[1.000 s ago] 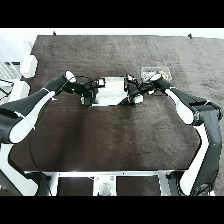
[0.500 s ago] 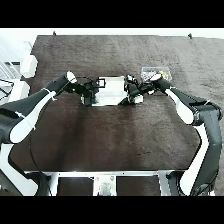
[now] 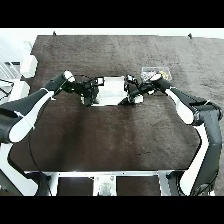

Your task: Fold the box and place the chain.

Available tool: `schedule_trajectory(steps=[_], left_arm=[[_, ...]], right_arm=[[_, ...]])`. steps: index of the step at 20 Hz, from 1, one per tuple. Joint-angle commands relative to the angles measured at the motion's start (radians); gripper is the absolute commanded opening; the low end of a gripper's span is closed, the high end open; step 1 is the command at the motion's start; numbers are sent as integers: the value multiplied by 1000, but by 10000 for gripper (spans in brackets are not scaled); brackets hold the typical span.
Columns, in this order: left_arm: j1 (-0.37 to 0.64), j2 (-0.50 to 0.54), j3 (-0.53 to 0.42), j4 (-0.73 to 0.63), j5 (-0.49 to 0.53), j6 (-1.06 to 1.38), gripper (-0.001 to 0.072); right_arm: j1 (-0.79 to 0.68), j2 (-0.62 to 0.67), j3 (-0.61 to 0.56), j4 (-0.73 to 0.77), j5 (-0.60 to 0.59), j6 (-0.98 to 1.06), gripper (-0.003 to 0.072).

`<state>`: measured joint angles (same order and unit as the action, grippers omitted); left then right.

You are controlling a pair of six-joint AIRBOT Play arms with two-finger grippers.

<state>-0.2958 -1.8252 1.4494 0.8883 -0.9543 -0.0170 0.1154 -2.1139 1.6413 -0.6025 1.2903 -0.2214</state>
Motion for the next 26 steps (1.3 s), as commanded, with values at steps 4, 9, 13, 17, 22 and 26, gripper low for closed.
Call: schedule_trajectory(steps=[4, 9, 13, 17, 22, 26], left_arm=[[2, 1, 1, -21, -5, 22, 468], [2, 0, 1, 3, 8, 23, 467], [2, 1, 1, 3, 37, 26, 466], [2, 1, 1, 2, 40, 26, 297], [2, 0, 0, -24, 40, 27, 297], [-5, 0, -2, -47, 39, 33, 230]], right_arm=[[1, -1, 0, 0, 1, 0, 294], [1, -1, 0, 0, 1, 0, 294], [1, -1, 0, 0, 1, 0, 294], [1, -1, 0, 0, 1, 0, 294], [1, -1, 0, 0, 1, 0, 294], [1, -1, 0, 0, 1, 0, 294]])
